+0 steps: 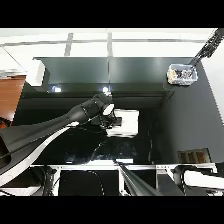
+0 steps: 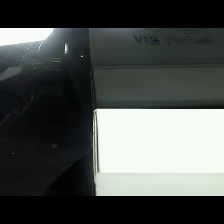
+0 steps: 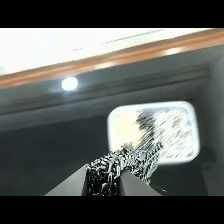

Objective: Fold the box and place the chain.

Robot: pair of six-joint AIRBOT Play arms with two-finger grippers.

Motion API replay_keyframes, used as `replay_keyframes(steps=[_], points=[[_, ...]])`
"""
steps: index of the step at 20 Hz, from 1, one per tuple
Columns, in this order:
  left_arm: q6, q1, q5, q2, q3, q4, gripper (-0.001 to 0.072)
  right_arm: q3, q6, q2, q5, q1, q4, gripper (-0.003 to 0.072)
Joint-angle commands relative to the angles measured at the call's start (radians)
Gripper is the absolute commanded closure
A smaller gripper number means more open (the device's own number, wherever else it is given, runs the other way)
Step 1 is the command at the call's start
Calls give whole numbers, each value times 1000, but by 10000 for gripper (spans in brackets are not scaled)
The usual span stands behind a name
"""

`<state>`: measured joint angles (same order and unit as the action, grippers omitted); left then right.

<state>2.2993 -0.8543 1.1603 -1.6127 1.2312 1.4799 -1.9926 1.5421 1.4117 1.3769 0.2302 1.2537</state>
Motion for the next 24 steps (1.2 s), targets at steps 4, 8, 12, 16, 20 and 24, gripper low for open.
replay_keyframes(steps=[4, 8, 12, 16, 20, 24], points=[[0, 1, 0, 0, 0, 0, 685, 335, -52, -379, 48, -31, -128, 672], [0, 1, 0, 0, 0, 0, 685, 489, -58, -552, 138, -105, -148, 673], [0, 1, 0, 0, 0, 0, 685, 528, -82, -592, 361, -190, -268, 671], [0, 1, 0, 0, 0, 0, 685, 607, -85, -592, 355, -327, -344, 672], [0, 1, 0, 0, 0, 0, 685, 686, -85, -589, 115, -455, -417, 672], [0, 1, 0, 0, 0, 0, 685, 703, -85, -559, -31, -545, -429, 672]])
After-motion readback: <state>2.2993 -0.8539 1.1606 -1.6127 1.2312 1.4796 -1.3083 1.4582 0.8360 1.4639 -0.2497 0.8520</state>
